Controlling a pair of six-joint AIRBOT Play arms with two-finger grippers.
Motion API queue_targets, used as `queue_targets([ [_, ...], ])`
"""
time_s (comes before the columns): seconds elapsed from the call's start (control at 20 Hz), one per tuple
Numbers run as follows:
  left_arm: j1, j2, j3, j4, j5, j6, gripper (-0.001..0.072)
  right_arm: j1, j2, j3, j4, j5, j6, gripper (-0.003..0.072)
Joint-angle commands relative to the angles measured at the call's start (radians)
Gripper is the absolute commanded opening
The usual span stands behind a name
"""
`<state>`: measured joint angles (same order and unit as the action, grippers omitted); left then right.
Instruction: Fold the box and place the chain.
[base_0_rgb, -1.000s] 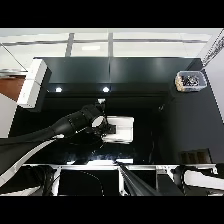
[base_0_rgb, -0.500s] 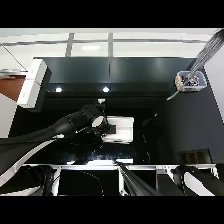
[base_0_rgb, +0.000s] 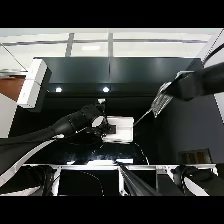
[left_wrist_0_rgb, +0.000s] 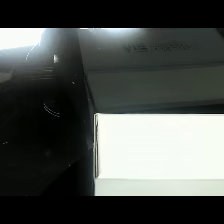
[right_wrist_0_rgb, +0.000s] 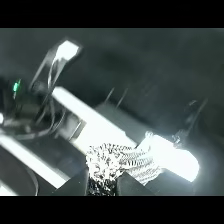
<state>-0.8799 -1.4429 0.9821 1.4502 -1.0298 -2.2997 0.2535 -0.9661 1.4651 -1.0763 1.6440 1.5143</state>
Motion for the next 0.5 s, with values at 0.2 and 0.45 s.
queue_targets([
  [0.2,0.0,0.0,0.0,0.0,0.0,0.0,0.0033,0.183,0.003,-0.199,0.01,-0.064,0.02,0.0042],
  [0.45,0.0,0.0,0.0,0.0,0.001,-0.001,0.0033,0.264,0.002,-0.318,0.095,-0.193,-0.006,0.0042],
])
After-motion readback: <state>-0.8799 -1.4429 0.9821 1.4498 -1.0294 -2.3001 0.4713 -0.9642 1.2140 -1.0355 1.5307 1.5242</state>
